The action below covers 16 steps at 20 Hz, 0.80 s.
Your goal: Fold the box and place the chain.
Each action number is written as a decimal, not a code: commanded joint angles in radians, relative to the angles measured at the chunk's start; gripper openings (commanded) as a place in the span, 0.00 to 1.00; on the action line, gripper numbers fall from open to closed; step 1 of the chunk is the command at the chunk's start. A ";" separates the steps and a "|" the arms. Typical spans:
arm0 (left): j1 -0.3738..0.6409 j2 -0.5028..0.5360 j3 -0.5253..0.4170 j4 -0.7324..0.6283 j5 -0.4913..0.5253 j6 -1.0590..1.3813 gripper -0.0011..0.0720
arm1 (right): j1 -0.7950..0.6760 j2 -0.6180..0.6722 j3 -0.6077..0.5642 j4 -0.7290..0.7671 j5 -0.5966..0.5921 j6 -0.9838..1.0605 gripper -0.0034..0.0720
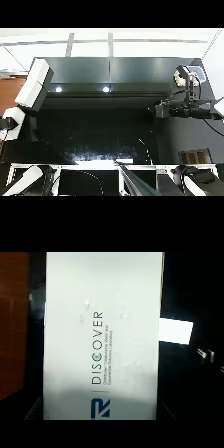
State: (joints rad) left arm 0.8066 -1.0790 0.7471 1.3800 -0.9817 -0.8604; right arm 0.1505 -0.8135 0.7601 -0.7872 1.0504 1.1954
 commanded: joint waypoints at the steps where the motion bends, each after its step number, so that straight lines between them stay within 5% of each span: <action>1: 0.043 -0.006 0.016 -0.070 0.142 0.050 0.59 | -0.001 0.000 0.001 0.000 -0.010 0.001 0.10; 4: 0.008 -0.045 0.016 -0.213 0.156 0.274 0.62 | -0.001 0.000 0.001 0.000 -0.017 0.002 0.10; 10: -0.020 -0.170 0.042 -0.214 0.111 0.312 0.63 | -0.001 0.000 0.001 0.000 -0.016 0.014 0.10; 11: -0.021 -0.175 0.042 -0.215 0.110 0.312 0.86 | -0.001 0.000 0.001 0.001 -0.017 0.014 0.10; 12: -0.022 -0.174 0.042 -0.221 0.114 0.312 0.98 | -0.001 0.000 0.001 0.001 -0.018 0.014 0.10; 16: -0.022 -0.105 0.049 -0.228 0.114 0.303 0.98 | -0.001 0.000 0.001 0.005 -0.023 0.013 0.10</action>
State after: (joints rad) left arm 0.7856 -1.2163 0.7895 1.1629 -0.8661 -0.5594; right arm 0.1505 -0.8135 0.7605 -0.7853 1.0302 1.2076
